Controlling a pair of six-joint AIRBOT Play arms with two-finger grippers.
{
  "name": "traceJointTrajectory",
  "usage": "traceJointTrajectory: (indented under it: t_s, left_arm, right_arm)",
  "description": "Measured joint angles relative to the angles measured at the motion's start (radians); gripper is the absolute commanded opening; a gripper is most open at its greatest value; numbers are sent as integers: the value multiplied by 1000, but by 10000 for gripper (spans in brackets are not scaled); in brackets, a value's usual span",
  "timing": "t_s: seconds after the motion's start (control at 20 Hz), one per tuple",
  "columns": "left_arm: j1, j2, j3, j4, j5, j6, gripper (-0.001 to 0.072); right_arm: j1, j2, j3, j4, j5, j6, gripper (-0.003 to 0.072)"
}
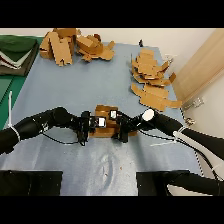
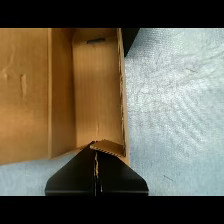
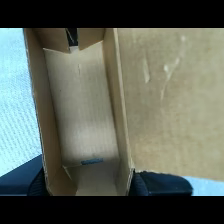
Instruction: Fold the box.
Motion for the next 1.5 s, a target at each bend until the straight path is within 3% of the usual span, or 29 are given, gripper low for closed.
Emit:
traceJointTrajectory:
  t_s: [0.1,0.15,0.2,0.25,0.7,0.85,0.9,0.95,1.5]
  left_arm:
    - [-3,0,0,-1,5,-1,17]
    - [-5,0,0,-1,4,-5,130]
    - [-6,0,0,-2,0,-10,406]
    - [-6,0,0,-2,-11,-15,437]
    - [-6,0,0,0,-33,-51,437]
    - [-6,0,0,-1,-33,-53,435]
    - [-6,0,0,-1,-30,-53,299]
    - [-6,0,0,-1,-28,-56,25]
    - [1,10,0,-14,0,-64,15]
  right_arm:
    - [0,0,0,0,0,-1,516]
    - [0,0,0,0,0,-1,516]
    - [0,0,0,0,0,-1,516]
    - [0,0,0,-1,0,-2,516]
    - [0,0,0,-3,2,-3,516]
    - [0,0,0,-2,2,-2,516]
    - [0,0,0,-2,2,-2,516]
    - [0,0,0,-1,2,-2,516]
    - [1,0,0,0,1,1,516]
